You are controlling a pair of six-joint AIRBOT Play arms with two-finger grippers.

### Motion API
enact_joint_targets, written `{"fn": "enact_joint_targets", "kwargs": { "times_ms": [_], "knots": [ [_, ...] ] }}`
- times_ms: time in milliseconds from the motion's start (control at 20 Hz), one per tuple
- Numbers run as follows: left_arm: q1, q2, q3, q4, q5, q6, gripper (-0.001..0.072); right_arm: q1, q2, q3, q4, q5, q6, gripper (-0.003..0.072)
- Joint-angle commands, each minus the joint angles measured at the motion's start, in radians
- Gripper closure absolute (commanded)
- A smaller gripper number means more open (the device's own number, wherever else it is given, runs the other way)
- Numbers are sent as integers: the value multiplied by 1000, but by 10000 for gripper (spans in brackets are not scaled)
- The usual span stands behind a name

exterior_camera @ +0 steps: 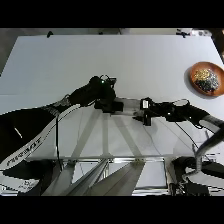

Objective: Fold the box and place the chain.

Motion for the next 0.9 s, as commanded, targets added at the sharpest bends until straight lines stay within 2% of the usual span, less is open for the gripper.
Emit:
{"fn": "enact_joint_targets", "kwargs": {
  "times_ms": [0, 350, 500, 600, 800, 850],
  "knots": [
    [-2, -1, -1, 27, 66, 3, 634, 0, 1, 0, 0, 0, 0, 184],
    [-7, -16, 43, 37, 116, 26, 632, 0, 1, 0, 0, 0, 0, 184],
    [-8, -18, 43, 30, 115, -23, 694, 0, 1, 0, 0, 0, 0, 184],
    [-8, -18, 43, 21, 125, -54, 700, 0, 1, 0, 0, 0, 0, 184],
    [-8, -18, 43, 22, 128, -83, 701, 0, 1, 0, 0, 0, 0, 184],
    [-8, -18, 43, 18, 117, -85, 669, 0, 1, 0, 0, 0, 0, 184]
  ]
}}
